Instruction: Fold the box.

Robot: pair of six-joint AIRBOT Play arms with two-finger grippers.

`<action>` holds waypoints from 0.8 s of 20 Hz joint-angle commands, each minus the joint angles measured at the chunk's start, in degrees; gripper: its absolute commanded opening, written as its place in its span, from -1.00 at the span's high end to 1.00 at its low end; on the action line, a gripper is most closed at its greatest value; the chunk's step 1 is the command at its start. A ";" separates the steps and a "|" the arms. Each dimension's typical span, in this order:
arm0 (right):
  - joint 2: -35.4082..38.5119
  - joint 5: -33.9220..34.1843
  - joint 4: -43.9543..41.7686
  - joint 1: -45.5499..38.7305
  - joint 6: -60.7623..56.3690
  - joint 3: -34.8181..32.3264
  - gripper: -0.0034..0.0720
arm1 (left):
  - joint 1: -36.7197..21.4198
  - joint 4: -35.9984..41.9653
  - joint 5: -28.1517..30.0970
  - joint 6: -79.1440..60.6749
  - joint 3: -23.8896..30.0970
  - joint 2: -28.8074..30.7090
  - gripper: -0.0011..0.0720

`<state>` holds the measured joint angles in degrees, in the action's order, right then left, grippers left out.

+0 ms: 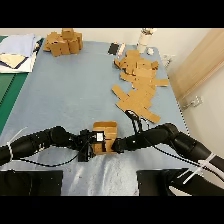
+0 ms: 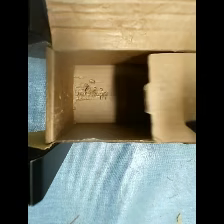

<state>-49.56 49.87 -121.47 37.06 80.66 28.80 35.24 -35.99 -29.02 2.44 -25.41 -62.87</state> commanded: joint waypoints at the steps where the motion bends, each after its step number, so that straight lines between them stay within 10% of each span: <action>1: -3.13 -2.67 7.76 4.55 -11.34 2.99 -0.26 | 0.04 -0.02 0.02 -0.02 0.00 0.00 -0.46; 9: -9.68 9.66 29.33 11.47 -33.77 14.40 -0.25 | 0.04 -0.02 0.04 -0.02 -0.02 0.00 -0.46; 16: -21.55 16.00 30.88 18.36 -41.94 21.05 -0.25 | 0.04 -0.02 0.04 -0.02 -0.02 0.00 -0.46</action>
<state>-66.81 62.78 -92.44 52.80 43.29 47.31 35.24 -35.99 -29.02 2.44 -25.41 -62.87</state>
